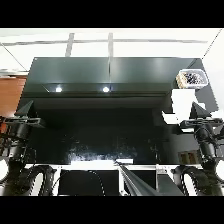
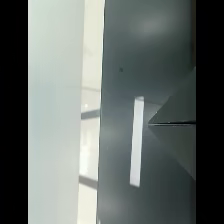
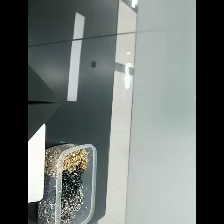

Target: Fold the box and place the chain.

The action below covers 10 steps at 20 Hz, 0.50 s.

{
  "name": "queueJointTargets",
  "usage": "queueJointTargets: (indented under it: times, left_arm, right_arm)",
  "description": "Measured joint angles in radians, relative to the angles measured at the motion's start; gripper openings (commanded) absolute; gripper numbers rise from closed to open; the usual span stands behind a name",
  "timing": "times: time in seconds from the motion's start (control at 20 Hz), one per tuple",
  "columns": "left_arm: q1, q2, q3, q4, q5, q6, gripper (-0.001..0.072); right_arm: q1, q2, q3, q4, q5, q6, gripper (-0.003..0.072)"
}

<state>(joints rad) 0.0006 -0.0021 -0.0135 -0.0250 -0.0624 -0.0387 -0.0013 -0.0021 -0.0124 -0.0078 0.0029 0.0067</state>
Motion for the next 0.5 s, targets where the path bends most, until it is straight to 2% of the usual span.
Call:
queueJointTargets:
  times: [0.3,0.5]
  left_arm:
    - [0.000,0.000,0.000,-0.054,-0.045,-0.026,0.0029]
    - [0.001,-0.017,0.002,-0.289,-0.073,-0.122,0.0029]
  right_arm:
    - [0.000,0.000,0.005,0.103,0.072,0.000,0.0015]
    - [0.000,-0.002,0.029,0.284,0.083,0.000,0.0015]
